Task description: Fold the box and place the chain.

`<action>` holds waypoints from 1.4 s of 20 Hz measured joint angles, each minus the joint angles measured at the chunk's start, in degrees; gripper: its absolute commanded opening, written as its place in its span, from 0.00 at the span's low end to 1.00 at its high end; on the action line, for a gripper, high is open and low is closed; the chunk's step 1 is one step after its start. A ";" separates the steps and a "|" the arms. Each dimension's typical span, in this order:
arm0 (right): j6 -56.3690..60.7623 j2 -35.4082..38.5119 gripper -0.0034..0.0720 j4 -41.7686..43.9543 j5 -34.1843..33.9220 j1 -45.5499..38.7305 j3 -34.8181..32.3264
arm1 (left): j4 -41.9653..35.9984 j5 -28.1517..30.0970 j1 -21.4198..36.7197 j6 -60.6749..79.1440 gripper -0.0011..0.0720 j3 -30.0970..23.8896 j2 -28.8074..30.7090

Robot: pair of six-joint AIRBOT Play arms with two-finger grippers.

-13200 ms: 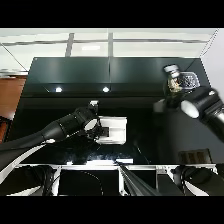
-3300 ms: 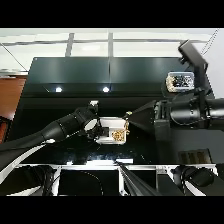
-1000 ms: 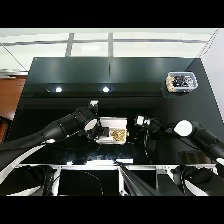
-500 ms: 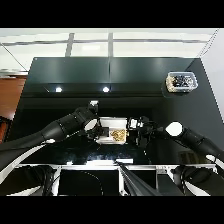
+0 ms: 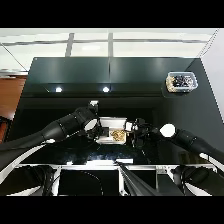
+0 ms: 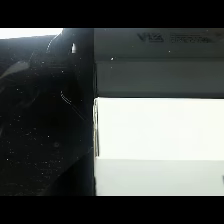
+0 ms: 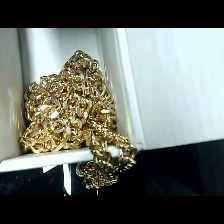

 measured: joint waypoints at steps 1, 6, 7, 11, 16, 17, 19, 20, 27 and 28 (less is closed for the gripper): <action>-0.07 -0.09 0.81 0.00 -0.13 0.11 0.00 | 0.00 0.00 0.00 -0.02 0.05 0.00 0.00; -0.22 -0.33 0.81 -0.11 -0.72 0.33 0.02 | 0.02 -0.17 0.00 -0.07 0.05 0.00 0.00; -0.24 -0.33 0.81 -0.20 -0.83 0.35 0.04 | 0.02 -0.17 0.02 -0.07 0.05 0.00 0.00; -0.26 -0.33 0.77 -0.24 -0.94 0.37 0.04 | 0.02 -0.11 0.00 -0.04 0.05 0.00 0.00; -0.44 -0.37 0.21 -0.31 -1.33 0.37 0.02 | 0.02 0.17 0.00 0.09 0.05 0.00 0.00; -0.42 -0.39 0.21 -0.26 -1.40 0.37 0.02 | 0.02 0.20 0.00 0.09 0.05 0.00 0.00; -0.22 -0.37 0.21 -0.24 -1.38 0.37 0.02 | 0.02 0.20 0.02 0.07 0.05 0.00 0.00; -0.02 -0.37 0.21 -0.24 -1.38 0.37 0.02 | 0.02 0.20 0.02 0.07 0.05 0.00 0.00; 8.96 3.37 0.05 -6.56 -0.26 0.37 0.00 | 0.02 0.20 0.00 0.00 0.05 0.00 0.00; 11.87 4.98 0.05 -8.50 0.55 0.37 0.13 | 0.04 0.22 0.00 -0.07 0.05 0.00 0.00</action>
